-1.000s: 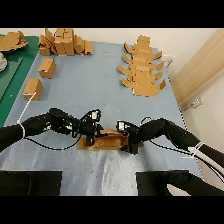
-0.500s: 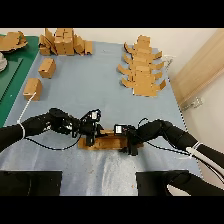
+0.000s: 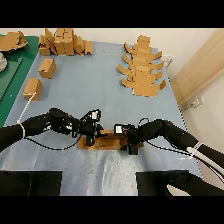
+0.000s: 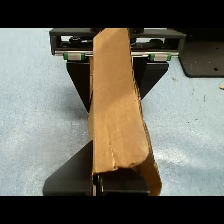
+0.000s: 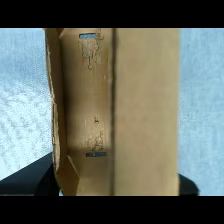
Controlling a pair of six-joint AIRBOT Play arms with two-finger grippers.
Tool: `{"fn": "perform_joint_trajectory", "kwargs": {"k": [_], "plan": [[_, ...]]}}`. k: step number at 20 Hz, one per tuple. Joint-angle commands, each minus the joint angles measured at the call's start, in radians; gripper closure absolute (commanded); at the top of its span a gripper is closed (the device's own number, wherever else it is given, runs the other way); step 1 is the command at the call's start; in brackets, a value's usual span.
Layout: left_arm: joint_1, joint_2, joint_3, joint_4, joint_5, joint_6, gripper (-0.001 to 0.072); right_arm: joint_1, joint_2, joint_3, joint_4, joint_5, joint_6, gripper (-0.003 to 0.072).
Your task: Fold the box.
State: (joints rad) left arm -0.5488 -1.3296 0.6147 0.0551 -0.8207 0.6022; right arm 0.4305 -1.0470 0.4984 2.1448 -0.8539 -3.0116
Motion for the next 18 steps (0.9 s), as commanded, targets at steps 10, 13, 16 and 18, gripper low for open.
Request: {"fn": "perform_joint_trajectory", "kwargs": {"k": [10, 13, 16, 18], "plan": [[0.0, 0.0, 0.0, 0.0, 0.0, 0.0, 0.0695, 0.002, -0.012, 0.001, 0.013, 0.0, 0.0, 0.0177], [0.0, 0.0, 0.0, 0.0, 0.0, 0.0, 0.0695, 0.002, -0.011, 0.001, 0.02, 0.009, 0.0, 0.0177], [0.0, 0.0, 0.0, 0.0, 0.0, 0.0, 0.0695, 0.002, -0.011, 0.001, 0.02, 0.009, 0.0, 0.0177], [0.0, 0.0, 0.0, 0.0, 0.0, 0.0, 0.0694, 0.002, -0.011, 0.001, 0.021, 0.008, 0.0, 0.0177]]}}
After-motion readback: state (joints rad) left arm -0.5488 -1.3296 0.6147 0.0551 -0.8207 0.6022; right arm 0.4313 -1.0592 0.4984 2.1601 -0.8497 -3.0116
